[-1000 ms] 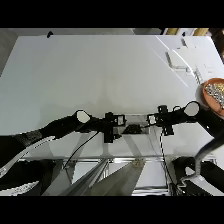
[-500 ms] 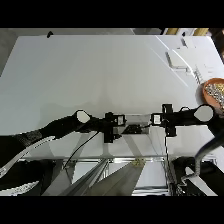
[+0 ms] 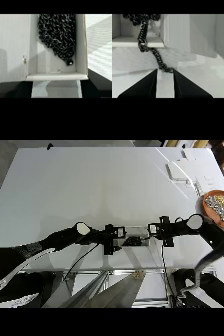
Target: Fold the box and place the chain.
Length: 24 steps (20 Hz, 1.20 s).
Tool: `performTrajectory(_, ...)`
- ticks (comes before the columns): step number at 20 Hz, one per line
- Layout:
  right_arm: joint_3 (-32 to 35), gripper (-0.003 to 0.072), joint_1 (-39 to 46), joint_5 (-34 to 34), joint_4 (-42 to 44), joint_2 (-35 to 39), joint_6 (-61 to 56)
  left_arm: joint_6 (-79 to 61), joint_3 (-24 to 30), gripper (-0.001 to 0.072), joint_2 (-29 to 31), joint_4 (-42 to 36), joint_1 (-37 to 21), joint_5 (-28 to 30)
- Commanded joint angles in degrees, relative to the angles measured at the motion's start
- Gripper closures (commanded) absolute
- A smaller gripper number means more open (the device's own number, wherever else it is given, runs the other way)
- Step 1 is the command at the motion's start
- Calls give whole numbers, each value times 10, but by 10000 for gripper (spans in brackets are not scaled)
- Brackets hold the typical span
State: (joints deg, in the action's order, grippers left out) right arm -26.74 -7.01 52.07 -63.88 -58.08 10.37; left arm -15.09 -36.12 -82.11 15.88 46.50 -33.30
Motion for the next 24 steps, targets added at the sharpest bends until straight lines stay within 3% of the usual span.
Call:
performTrajectory(1, 0, 467, 0, -13, -3, -30, 8, 0, 0, 378, 0, 0, 0, 0)
performTrajectory(2, 0, 474, -3, -19, -3, -34, 14, 0, 0, 378, 0, 0, 0, 0)
performTrajectory(5, 0, 603, -29, -23, -1, -43, 22, 0, 0, 378, 0, 0, 0, 0)
performTrajectory(8, 1, 617, -37, -19, -4, -49, 17, 0, 0, 378, 0, 0, 0, 0)
performTrajectory(9, 1, 668, -36, -14, -10, -49, 2, 0, 0, 378, 0, 0, 0, 0)
performTrajectory(13, 1, 668, -36, 13, -10, -6, -31, 0, 0, 378, 0, 0, 0, 0)
performTrajectory(20, 1, 668, -37, 80, 19, 154, -116, 0, 0, 378, 0, 0, 0, 0)
performTrajectory(24, 7, 661, -37, 64, -6, 166, -114, 0, 0, 378, 0, 0, 0, 0)
